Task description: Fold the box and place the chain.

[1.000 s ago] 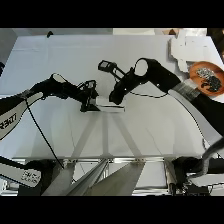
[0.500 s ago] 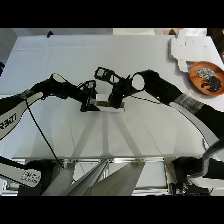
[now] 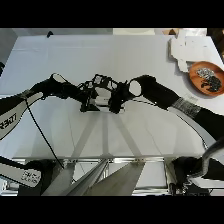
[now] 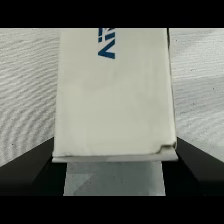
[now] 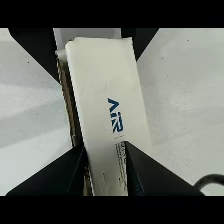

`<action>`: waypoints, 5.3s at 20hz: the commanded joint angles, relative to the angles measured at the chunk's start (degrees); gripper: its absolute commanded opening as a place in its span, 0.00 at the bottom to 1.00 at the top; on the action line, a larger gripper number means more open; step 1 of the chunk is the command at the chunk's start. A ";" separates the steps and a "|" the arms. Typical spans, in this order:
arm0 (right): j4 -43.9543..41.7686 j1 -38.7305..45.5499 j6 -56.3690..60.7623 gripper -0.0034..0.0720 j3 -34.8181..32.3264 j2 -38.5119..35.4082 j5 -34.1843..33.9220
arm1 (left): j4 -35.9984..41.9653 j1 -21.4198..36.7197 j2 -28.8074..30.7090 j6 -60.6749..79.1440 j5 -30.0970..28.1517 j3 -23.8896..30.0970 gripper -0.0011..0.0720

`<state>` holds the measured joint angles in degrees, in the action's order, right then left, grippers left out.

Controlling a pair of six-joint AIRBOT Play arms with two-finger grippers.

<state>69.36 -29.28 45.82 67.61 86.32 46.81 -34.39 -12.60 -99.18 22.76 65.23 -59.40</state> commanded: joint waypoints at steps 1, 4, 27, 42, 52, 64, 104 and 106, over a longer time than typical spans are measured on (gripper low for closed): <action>-0.17 -0.17 0.15 0.33 -0.11 0.00 0.37 | 0.07 0.00 -0.02 -0.09 -0.07 -0.02 0.47; -0.20 -0.17 0.15 0.44 -0.37 0.00 0.94 | 0.07 0.00 -0.02 -0.09 -0.07 -0.02 0.47; -15.89 2.19 12.74 0.06 -2.14 -8.26 -2.78 | 0.04 0.00 -0.02 -0.09 -0.07 -0.02 0.47; -38.29 3.87 12.87 0.06 -16.26 -2.97 -15.96 | 0.04 0.00 -0.02 -0.09 -0.07 -0.02 0.47; -37.59 3.87 12.85 0.06 -16.28 -2.67 -15.98 | 0.04 0.00 -0.02 -0.09 -0.07 -0.02 0.47; -37.13 2.93 12.61 0.06 -16.31 -8.66 -22.27 | 0.07 0.00 -0.02 -0.09 -0.07 -0.02 0.47; 7.65 21.90 34.42 0.06 -28.24 -56.68 19.69 | 0.07 0.00 -0.02 -0.09 -0.07 -0.02 0.47; 20.76 21.90 39.36 0.06 -28.24 -56.68 24.33 | 0.07 0.00 -0.02 -0.09 -0.07 -0.02 0.47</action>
<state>69.60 -8.25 75.77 39.33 31.27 57.67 -34.30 -12.62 -99.18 22.70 65.19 -59.40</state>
